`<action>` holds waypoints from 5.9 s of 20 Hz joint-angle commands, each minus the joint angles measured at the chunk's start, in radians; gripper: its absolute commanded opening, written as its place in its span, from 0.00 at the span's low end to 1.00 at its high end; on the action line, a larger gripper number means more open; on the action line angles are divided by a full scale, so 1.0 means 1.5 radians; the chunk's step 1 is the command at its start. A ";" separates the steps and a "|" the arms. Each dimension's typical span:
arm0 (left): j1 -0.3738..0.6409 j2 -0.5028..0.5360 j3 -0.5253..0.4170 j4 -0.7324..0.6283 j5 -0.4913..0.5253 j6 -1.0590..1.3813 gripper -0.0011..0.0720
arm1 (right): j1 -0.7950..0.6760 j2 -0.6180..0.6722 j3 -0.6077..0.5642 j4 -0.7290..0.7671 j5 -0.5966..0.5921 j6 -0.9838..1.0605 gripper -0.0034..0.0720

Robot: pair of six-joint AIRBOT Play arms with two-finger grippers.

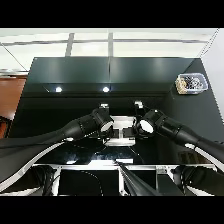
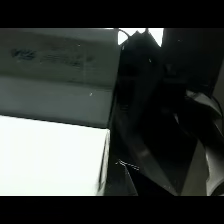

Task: Fold the box and place the chain.

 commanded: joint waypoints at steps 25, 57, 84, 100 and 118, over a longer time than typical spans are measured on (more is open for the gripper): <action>0.000 0.000 0.000 0.000 0.000 0.000 0.05 | 0.009 -0.046 0.000 0.009 -0.017 0.046 0.15; 0.000 0.000 0.000 0.000 -0.004 0.000 0.05 | -0.658 0.143 0.024 -0.292 -0.262 -0.017 0.52; 0.000 0.000 0.000 0.000 -0.003 0.000 0.05 | -0.717 -0.411 0.569 0.102 0.021 -0.008 0.79; 0.000 0.000 0.000 -0.001 -0.003 0.000 0.05 | -0.754 -0.317 0.594 0.182 0.100 -0.295 0.07; 0.000 0.000 0.000 -0.006 -0.004 0.000 0.05 | -0.770 0.097 0.594 0.373 0.181 -0.529 0.06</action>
